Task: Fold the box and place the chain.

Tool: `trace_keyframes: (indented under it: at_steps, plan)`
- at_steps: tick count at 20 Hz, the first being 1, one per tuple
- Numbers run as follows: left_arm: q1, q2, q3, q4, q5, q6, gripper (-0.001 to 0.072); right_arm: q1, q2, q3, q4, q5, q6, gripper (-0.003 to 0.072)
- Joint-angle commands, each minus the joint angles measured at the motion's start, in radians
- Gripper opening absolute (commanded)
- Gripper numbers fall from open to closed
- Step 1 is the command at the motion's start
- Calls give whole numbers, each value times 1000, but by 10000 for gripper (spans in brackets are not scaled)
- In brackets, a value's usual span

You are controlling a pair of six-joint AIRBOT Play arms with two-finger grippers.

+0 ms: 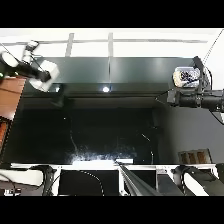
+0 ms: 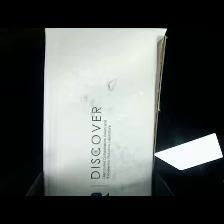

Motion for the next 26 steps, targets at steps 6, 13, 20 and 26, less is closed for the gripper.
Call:
trace_keyframes:
  at_steps: [6,13,20,26]
  plan:
    - [132,-449,541,12,-32,-123,402,0,0,0,9,-39,12,45]
    - [125,-515,578,14,-62,-237,706,0,0,0,20,-42,12,45]
    - [127,-223,572,35,-330,-233,660,0,2,0,42,-29,-71,45]
    - [114,143,236,-324,-671,-199,22,-40,122,0,-113,-19,-149,45]
